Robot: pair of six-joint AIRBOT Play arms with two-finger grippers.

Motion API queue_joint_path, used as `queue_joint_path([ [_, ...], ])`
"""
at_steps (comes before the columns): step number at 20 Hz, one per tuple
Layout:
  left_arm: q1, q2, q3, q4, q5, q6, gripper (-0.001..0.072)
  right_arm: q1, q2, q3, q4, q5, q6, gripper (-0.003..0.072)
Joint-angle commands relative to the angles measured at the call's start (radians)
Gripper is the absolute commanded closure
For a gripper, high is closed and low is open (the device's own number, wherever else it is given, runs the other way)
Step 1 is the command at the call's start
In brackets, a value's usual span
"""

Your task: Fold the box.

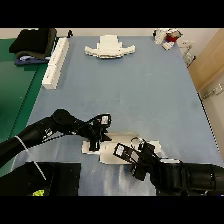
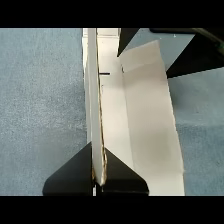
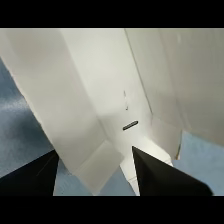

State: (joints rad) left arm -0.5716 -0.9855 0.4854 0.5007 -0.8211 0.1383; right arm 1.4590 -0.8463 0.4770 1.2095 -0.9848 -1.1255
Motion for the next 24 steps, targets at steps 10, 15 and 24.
queue_joint_path([
  [10, -0.001, 0.0, 0.0, 0.0, 0.0, 0.0, 0.0697, 0.007, -0.012, 0.098, -0.086, -0.204, 0.253, -0.0034],
  [15, -0.001, 0.0, 0.0, 0.0, 0.0, 0.0, 0.0696, -0.027, 0.024, 0.089, -0.083, -0.162, 0.15, -0.0034],
  [24, -0.001, 0.0, 0.0, 0.0, 0.0, 0.0, 0.0696, -0.395, 0.225, -0.075, 0.295, 0.181, -0.602, -0.0034],
])
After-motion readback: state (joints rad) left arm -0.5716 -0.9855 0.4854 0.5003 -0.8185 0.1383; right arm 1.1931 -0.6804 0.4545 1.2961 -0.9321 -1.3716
